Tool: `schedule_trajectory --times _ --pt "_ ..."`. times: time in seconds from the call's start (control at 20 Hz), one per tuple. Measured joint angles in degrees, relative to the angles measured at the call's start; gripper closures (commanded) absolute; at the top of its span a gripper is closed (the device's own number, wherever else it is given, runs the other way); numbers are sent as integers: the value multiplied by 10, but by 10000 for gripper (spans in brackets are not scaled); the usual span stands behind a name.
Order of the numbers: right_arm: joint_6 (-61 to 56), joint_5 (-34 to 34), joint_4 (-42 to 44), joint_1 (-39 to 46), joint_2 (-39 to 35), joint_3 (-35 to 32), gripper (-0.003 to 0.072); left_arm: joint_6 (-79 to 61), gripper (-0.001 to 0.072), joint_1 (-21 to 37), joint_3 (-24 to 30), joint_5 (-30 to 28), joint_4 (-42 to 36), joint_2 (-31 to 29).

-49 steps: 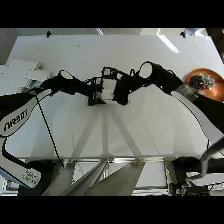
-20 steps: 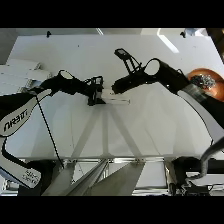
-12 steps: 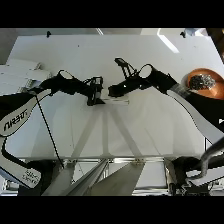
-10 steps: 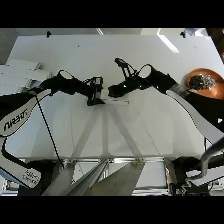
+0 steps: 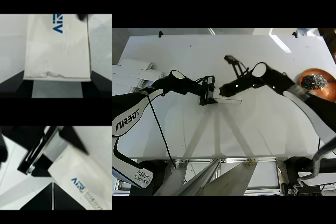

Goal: Fold the box and place the chain.

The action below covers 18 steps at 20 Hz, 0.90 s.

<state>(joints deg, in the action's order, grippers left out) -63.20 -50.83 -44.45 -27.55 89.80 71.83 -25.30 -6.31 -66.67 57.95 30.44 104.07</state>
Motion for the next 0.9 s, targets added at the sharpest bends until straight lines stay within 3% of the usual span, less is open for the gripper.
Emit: schedule_trajectory --times 0.25,0.4,0.65,0.9 --pt "5 -3 -42 26 -68 -9 673 -1 414 0 0 0 1 0" --pt "11 -16 -47 56 -86 -49 674 -1 414 0 0 1 2 0" --pt "20 2 -48 83 -89 -123 674 -2 414 0 0 1 2 0" --pt "21 4 -43 89 -53 -144 675 -1 414 0 0 2 5 0"
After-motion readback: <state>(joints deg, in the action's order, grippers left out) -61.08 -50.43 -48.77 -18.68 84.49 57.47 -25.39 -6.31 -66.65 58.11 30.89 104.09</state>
